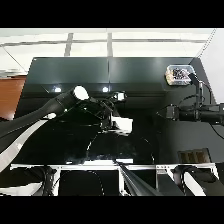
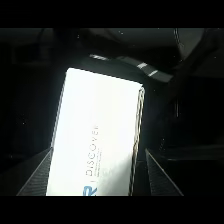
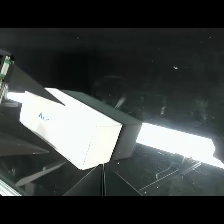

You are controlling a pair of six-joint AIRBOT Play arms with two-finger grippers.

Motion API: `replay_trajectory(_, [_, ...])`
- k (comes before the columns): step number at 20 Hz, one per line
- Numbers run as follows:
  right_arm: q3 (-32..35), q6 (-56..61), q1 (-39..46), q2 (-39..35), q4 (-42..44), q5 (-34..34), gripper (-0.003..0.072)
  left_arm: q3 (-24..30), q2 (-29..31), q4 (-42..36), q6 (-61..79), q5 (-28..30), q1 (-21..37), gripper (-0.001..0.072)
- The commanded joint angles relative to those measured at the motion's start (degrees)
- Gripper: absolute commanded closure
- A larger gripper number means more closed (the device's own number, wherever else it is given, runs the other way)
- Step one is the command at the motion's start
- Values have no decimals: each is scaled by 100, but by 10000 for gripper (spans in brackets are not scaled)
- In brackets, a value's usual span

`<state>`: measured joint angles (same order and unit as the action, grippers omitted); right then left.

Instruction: Fold the box and place the chain.

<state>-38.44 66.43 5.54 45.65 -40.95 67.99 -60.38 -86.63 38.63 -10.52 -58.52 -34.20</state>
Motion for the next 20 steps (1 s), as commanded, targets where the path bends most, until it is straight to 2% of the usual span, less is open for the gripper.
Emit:
replay_trajectory(1, [-4,0,4,-2,-9,-13,672,-15,-13,52,-17,-74,-9,0])
replay_trajectory(6, [-4,2,4,-2,-9,-13,672,-17,-13,813,-22,-291,-227,-1])
replay_trajectory(12, [-4,0,4,-2,-9,-13,672,-17,-15,1279,-20,-271,-385,-1])
replay_trajectory(17, [-4,2,4,-2,-7,-15,672,-26,-13,2323,-452,358,-929,15])
replay_trajectory(18, [-4,2,4,-2,-7,-15,672,-87,-11,2492,-907,435,-960,137])
replay_trajectory(19, [-4,2,4,-2,-7,-15,672,-195,7,2651,-1370,387,-931,366])
replay_trajectory(20, [-4,2,4,-2,-7,-15,672,-319,70,2835,-1681,284,-837,427])
